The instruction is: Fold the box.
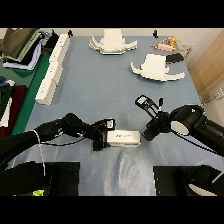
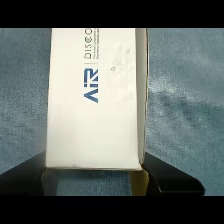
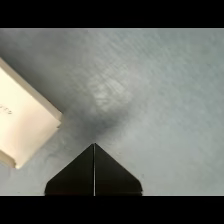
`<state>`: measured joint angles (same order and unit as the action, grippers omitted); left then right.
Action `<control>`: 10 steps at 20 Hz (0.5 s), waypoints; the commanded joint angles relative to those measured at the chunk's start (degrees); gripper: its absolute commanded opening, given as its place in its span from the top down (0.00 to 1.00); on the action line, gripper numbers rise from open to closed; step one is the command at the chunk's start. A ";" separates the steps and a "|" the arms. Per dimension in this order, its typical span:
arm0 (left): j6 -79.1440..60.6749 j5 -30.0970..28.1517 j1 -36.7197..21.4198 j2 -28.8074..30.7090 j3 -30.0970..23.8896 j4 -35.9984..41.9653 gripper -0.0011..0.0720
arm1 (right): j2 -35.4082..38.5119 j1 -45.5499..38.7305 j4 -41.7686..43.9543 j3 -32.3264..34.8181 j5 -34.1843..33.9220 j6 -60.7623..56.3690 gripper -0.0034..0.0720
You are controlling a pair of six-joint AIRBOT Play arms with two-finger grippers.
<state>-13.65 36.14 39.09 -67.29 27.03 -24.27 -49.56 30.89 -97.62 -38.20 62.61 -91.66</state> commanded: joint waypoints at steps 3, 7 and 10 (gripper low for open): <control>0.15 -1.44 -0.07 0.04 0.22 0.76 0.33 | -1.55 -2.12 -8.04 -0.76 5.29 -17.27 0.95; 6.36 -2.12 -2.16 3.06 0.42 0.66 0.33 | -1.55 -2.36 -8.11 -0.76 5.29 -19.74 0.95; 16.15 -2.10 -6.93 7.85 0.39 -4.11 0.33 | -1.55 -2.36 -8.09 -0.76 4.35 -20.57 0.95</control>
